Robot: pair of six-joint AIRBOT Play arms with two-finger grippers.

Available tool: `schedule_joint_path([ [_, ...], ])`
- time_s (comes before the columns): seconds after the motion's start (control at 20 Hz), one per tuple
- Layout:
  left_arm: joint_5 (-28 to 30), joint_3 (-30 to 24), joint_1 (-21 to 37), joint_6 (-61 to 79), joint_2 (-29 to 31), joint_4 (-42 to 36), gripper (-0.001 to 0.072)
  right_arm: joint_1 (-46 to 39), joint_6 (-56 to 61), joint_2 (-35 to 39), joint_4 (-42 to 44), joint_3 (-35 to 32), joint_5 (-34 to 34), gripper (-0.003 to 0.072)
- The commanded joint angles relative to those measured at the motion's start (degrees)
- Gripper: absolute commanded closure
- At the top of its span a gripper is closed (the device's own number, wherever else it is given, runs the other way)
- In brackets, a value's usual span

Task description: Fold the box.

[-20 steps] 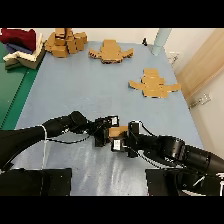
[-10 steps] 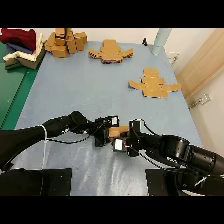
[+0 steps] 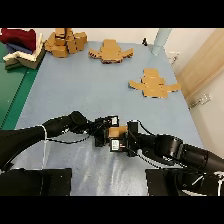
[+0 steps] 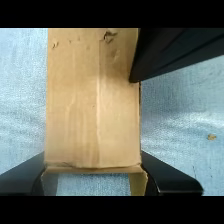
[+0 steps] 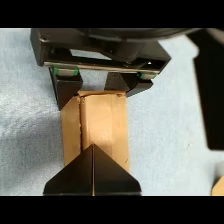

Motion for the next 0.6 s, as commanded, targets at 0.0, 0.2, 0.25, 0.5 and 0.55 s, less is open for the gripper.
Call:
schedule_joint_path([
  [0.0, 0.00, 0.04, 0.02, 0.00, 0.00, 0.02, 0.0236, -0.02, 0.00, -0.68, 0.00, 0.02, 0.15, 0.0682],
  [0.2, 0.00, 0.04, 0.02, 0.00, 0.00, 0.02, 0.0235, -0.02, -0.02, -0.94, 0.00, -0.09, 0.17, 0.0682],
  [0.25, 0.00, 0.04, 0.02, 0.00, 0.00, 0.02, 0.0235, -0.02, -0.02, -0.94, -0.02, -0.09, 0.20, 0.0682],
  [0.5, 0.00, 0.04, 0.02, 0.00, 0.00, 0.02, 0.0235, -0.02, -0.02, 0.31, -2.03, 0.00, 1.64, 0.0681],
  [0.55, 0.00, 0.04, 0.02, 0.00, 0.00, 0.02, 0.0236, -0.13, 0.00, 0.11, -2.60, -0.02, 1.62, 0.0681],
])
